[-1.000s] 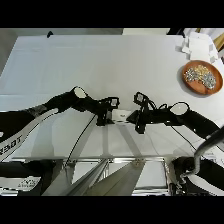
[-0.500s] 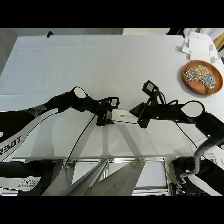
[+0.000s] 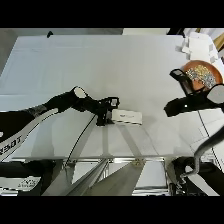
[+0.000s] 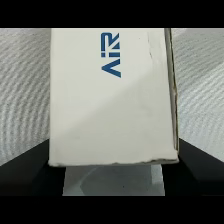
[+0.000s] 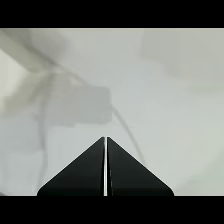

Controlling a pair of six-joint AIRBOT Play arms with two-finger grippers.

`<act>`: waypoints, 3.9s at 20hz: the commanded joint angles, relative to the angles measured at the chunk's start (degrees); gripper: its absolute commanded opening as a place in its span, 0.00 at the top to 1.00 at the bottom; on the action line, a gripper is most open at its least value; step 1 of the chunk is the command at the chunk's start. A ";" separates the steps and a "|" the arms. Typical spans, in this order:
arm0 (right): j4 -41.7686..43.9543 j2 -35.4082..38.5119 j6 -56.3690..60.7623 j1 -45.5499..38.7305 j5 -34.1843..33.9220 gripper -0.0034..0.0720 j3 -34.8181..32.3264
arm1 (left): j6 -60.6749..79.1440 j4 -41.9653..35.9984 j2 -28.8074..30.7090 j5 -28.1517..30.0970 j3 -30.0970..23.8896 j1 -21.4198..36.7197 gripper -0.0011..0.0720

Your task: Fold the box and place the chain.

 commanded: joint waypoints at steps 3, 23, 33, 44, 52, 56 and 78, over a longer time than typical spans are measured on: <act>-14.14 0.04 11.50 -8.85 6.69 0.94 1.31 | 0.02 0.00 0.04 0.02 0.02 0.04 0.45; -12.11 -0.79 12.52 -9.94 4.07 0.94 1.31 | 0.07 -0.17 0.04 0.00 0.02 0.02 0.45; -10.67 -0.79 12.50 -9.94 4.04 0.94 1.31 | 0.04 -0.15 0.04 -0.02 0.02 0.02 0.45; -10.67 -0.79 12.50 -9.94 4.02 0.94 1.31 | 0.15 -0.11 0.74 -1.64 0.02 0.07 0.98; -9.77 -0.79 12.50 -9.94 2.95 0.94 1.31 | -6.08 5.09 8.52 3.54 0.02 1.53 0.98; -9.42 -0.79 12.46 -9.94 2.95 0.94 1.31 | -15.93 7.52 12.61 0.44 0.02 9.88 0.99; -9.40 -0.79 12.50 -9.94 2.73 0.94 1.31 | -45.09 26.93 26.69 6.14 -14.34 48.43 0.99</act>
